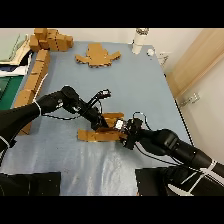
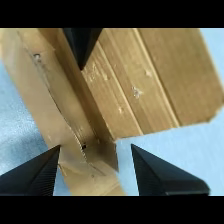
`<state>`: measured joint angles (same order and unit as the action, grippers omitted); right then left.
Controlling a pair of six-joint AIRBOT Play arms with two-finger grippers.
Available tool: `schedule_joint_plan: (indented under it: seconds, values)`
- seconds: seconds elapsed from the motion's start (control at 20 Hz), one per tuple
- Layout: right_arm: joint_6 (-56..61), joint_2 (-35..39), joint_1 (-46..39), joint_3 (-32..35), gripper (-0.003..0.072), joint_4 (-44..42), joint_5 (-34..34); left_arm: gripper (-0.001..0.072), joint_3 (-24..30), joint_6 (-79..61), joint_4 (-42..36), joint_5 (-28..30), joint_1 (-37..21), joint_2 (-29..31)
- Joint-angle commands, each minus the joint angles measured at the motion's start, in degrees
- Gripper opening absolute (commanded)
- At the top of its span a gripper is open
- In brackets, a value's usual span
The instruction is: Fold the box.
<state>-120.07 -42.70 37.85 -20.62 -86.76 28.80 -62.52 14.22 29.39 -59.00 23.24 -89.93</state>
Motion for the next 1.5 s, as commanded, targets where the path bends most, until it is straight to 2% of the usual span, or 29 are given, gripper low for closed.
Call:
schedule_joint_plan:
  seconds: [0.0, 0.2, 0.3, 0.55, 1.05, 1.45]
  values:
    - [-32.65, -3.32, -8.94, -2.73, 0.0709, -26.49, 4.26, 0.0014, -0.02, -0.02, 0.0, 0.0, -0.02, 0.02]
    - [-44.94, -10.51, -16.48, -7.85, 0.071, -36.33, 17.22, 0.0014, -0.04, -0.02, 0.0, 0.02, -0.02, 0.02]
    - [-47.82, -12.81, -18.05, -8.57, 0.071, -38.18, 19.8, 0.0014, -0.02, -0.02, 0.0, -0.02, 0.0, 0.02]
    - [-48.37, -16.28, -18.12, -8.63, 0.0707, -38.18, 18.58, 0.0014, -0.04, -0.02, 0.0, -0.02, 0.0, 0.02]
    - [-48.43, -13.68, -18.12, -8.7, 0.0705, -36.74, 18.34, 0.0014, -0.04, -0.02, 0.0, 0.0, 0.0, 0.02]
    - [-48.43, -18.45, -17.79, -8.7, 0.0704, -36.89, 14.64, 0.0014, -0.02, -0.02, 0.0, 0.0, 0.0, 0.02]
